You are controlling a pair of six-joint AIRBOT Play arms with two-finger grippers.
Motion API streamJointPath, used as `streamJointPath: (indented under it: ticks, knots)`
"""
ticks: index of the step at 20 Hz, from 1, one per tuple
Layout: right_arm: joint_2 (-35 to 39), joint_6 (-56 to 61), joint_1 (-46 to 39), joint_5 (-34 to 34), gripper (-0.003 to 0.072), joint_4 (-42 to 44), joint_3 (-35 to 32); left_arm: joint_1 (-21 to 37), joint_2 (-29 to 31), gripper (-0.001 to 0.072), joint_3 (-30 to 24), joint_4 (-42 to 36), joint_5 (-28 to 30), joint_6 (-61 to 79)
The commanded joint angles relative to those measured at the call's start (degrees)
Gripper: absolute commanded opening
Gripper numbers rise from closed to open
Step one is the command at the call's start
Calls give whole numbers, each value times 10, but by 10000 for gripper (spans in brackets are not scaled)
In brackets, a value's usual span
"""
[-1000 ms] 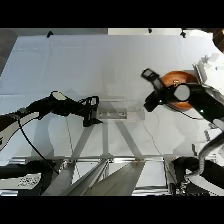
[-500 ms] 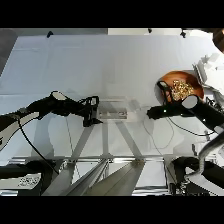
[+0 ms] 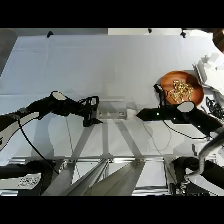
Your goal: Fold the box and place the chain.
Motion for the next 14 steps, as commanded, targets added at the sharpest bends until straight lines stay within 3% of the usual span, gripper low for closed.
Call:
streamJointPath:
  ticks: [1,6,11,14]
  knots:
    - [0,-9,6,11,10,26,-1,0,0,213,0,0,0,0]
    - [-1,71,32,-73,10,-73,-1,0,0,213,0,0,0,0]
    - [-1,151,32,-75,9,-176,-1,0,0,213,0,0,0,0]
    - [-1,151,50,-60,10,-175,-1,0,0,213,0,0,0,0]
